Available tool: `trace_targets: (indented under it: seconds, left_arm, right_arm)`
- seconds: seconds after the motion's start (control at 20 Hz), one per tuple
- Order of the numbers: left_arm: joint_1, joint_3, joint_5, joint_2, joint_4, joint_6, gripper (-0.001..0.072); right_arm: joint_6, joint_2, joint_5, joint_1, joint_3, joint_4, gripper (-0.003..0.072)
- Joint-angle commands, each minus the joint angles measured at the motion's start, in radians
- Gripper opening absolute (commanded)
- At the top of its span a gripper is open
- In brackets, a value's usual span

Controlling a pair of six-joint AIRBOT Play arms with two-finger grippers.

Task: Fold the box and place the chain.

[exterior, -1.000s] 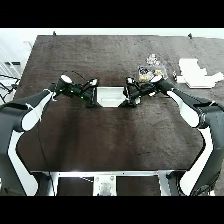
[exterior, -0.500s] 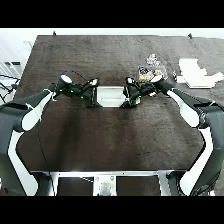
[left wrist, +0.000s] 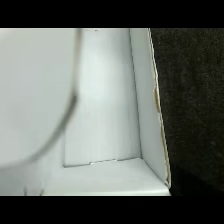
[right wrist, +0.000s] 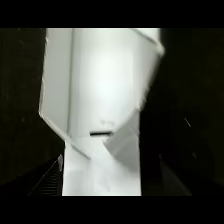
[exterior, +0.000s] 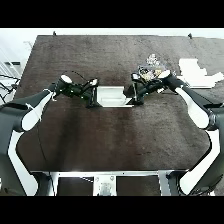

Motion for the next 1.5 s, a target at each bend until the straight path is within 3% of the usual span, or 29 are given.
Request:
trace_targets:
  seconds: [0.0, 0.05, 0.1, 0.15, 0.2, 0.3, 0.45, 0.75, 0.95, 1.25, 1.45]
  left_arm:
    - [0.001, 0.000, 0.000, -0.001, 0.001, 0.000, 0.0349]
    - [0.001, 0.000, 0.000, -0.001, 0.000, 0.000, 0.0349]
    - [0.001, 0.000, 0.000, -0.001, 0.000, 0.001, 0.0349]
    - [0.001, 0.000, 0.000, 0.000, 0.000, 0.001, 0.0349]
    - [0.001, 0.000, -0.001, 0.000, 0.000, 0.001, 0.0349]
    - [0.001, 0.000, -0.001, 0.000, 0.000, 0.001, 0.0349]
    - [0.001, 0.000, -0.001, 0.000, 0.000, 0.001, 0.0349]
    - [0.001, 0.000, -0.001, 0.000, 0.000, 0.001, 0.0349]
    - [0.001, 0.000, -0.001, -0.001, 0.000, 0.000, 0.0349]
    - [0.001, 0.000, -0.001, 0.000, 0.000, 0.000, 0.0349]
    - [0.001, 0.000, -0.001, 0.000, 0.000, 0.001, 0.0349]
  right_arm:
    - [0.013, 0.053, 0.036, -0.061, 0.001, -0.004, 0.0720]
    - [0.022, 0.069, 0.055, -0.071, 0.001, -0.004, 0.0720]
    - [0.040, 0.084, 0.080, -0.074, 0.001, -0.003, 0.0623]
    - [0.039, 0.095, 0.114, -0.072, 0.001, -0.003, 0.0361]
    - [0.039, 0.099, 0.167, -0.068, 0.001, 0.027, -0.0004]
    - [0.075, 0.099, 0.223, -0.052, -0.018, 0.146, 0.0006]
    - [0.103, 0.099, 0.213, -0.001, -0.055, 0.260, 0.0006]
    - [0.115, 0.099, -0.085, 0.096, -0.066, 0.300, 0.0006]
    - [0.117, 0.098, -0.176, 0.098, -0.066, 0.435, 0.0006]
    - [0.183, 0.057, -0.307, 0.101, -0.068, 0.404, 0.0006]
    - [0.229, 0.013, -0.331, 0.101, -0.068, 0.358, 0.0006]
